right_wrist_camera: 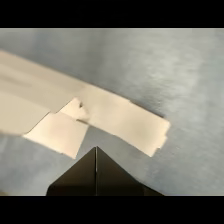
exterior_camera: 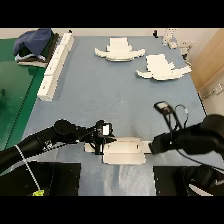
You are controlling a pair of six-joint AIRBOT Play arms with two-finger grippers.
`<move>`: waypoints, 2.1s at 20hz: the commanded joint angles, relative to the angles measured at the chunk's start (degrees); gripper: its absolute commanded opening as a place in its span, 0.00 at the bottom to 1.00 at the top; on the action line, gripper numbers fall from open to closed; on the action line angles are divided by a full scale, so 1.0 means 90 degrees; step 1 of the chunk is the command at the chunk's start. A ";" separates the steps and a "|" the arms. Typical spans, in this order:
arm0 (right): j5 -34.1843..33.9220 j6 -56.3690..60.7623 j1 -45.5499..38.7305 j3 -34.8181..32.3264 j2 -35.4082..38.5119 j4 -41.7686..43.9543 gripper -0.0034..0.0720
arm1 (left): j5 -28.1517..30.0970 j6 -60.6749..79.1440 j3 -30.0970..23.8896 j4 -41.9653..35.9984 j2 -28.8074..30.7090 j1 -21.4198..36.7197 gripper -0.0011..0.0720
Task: Fold the box.
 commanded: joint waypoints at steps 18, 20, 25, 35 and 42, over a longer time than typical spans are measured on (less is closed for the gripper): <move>0.1982 0.1311 0.3279 -0.0457 -0.1557 -0.3215 0.96 | 0.0002 0.0000 0.0007 0.0002 0.0005 -0.0005 0.03; 0.1729 0.1719 0.3424 -0.0355 -0.1559 -0.3356 0.94 | 0.0000 0.0000 0.0007 0.0002 0.0005 -0.0005 0.03; 0.1406 0.1933 0.3551 -0.0136 -0.1559 -0.3395 0.94 | 0.0002 0.0000 0.0007 0.0002 0.0005 -0.0005 0.03; 0.0826 0.2076 0.3548 -0.0102 -0.1562 -0.3653 0.94 | 0.0002 0.0000 0.0007 0.0002 0.0005 -0.0005 0.03; 0.0940 0.2072 0.3541 -0.0114 -0.1562 -0.3903 0.95 | 0.0002 0.0000 0.0007 0.0002 0.0005 -0.0005 0.03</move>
